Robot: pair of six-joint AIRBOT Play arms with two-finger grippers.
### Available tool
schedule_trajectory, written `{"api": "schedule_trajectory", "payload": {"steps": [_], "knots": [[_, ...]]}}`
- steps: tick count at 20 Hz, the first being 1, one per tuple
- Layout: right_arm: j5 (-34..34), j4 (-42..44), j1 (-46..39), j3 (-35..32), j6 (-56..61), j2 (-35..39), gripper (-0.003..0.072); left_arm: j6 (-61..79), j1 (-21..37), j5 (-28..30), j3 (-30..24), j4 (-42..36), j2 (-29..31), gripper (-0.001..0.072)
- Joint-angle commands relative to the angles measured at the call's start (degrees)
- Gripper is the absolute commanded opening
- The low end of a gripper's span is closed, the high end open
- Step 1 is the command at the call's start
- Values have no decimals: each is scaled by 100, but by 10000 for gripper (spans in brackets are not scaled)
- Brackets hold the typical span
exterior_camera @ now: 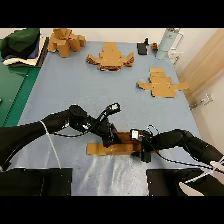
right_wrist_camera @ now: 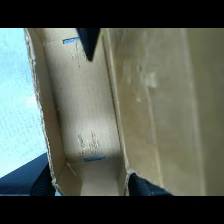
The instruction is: Fold the box.
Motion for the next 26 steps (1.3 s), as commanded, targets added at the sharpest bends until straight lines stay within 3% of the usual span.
{"api": "schedule_trajectory", "payload": {"steps": [1, 2, 4, 6, 7, 8, 9, 12, 15, 18, 23, 26], "knots": [[-2, 2, 7, 2, 2, -4, 539, -1239, 9, 9, 7, 1095, 345, 516], [-2, 2, 4, 2, 0, -4, 538, -1864, 9, 48, 7, 1451, 505, 689], [-2, 2, 7, 2, 2, -4, 538, -3047, 7, -68, 7, 1993, 857, 696], [-2, 2, 4, 2, 2, -2, 539, -3338, 7, -426, 7, 2402, 1141, 670], [-2, 0, 4, 2, 2, -4, 539, -3340, 7, -748, 7, 2498, 1241, 446], [-2, 0, 2, 2, 2, -4, 540, -3340, 7, -1106, 7, 2529, 1300, 151], [-2, 0, 2, 2, 2, -4, 539, -3471, 0, -1453, 7, 2496, 1325, 13], [-2, 0, 2, 2, 2, -4, 540, -5351, -146, -1497, 4, 2085, 1318, 14], [-2, 0, 0, 2, 2, -4, 540, -5434, -280, -693, 20, 1436, 1213, 13], [-2, 0, 2, 2, 2, -4, 540, -5414, -17, 4, 203, 1049, 686, 14], [-2, 0, 2, 2, 0, -4, 539, -5368, 442, -151, 874, 1054, -264, 14], [-2, 0, 2, 2, 0, -4, 539, -5396, 485, -186, 1001, 1261, -715, 14]]}}
